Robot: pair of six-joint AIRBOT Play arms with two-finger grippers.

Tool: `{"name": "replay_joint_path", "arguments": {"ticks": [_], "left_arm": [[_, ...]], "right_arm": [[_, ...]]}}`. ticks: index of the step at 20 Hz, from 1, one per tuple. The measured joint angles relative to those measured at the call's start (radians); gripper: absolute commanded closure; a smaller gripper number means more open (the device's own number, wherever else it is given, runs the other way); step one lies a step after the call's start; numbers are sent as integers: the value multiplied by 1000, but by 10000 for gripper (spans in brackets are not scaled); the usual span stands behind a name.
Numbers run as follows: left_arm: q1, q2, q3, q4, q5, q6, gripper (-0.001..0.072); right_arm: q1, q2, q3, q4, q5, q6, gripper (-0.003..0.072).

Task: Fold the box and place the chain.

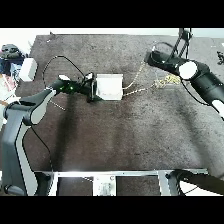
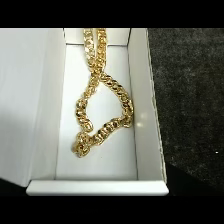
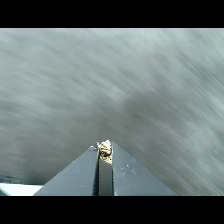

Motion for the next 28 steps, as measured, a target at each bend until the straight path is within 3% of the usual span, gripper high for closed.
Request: {"name": "replay_joint_path", "arguments": {"ticks": [4,9,10,11,13,18,20,25,28], "left_arm": [[0,0,0,0,0,0,292],[0,0,0,0,0,0,292],[0,0,0,0,0,0,292],[0,0,0,0,0,0,292],[0,0,0,0,0,0,292],[0,0,0,0,0,0,292],[0,0,0,0,0,0,292],[0,0,0,0,0,0,292],[0,0,0,0,0,0,292]], "right_arm": [[132,28,0,0,-84,-13,673],[243,-89,0,0,-120,-15,656],[253,-117,0,0,-119,-12,480],[262,-148,0,0,-116,-10,431],[255,-193,0,-1,-98,-6,458],[113,-228,0,-28,39,-2,457],[26,-232,-7,-31,119,-2,312],[-191,-264,-50,-30,207,11,344],[-246,-317,-60,0,181,19,344]]}}
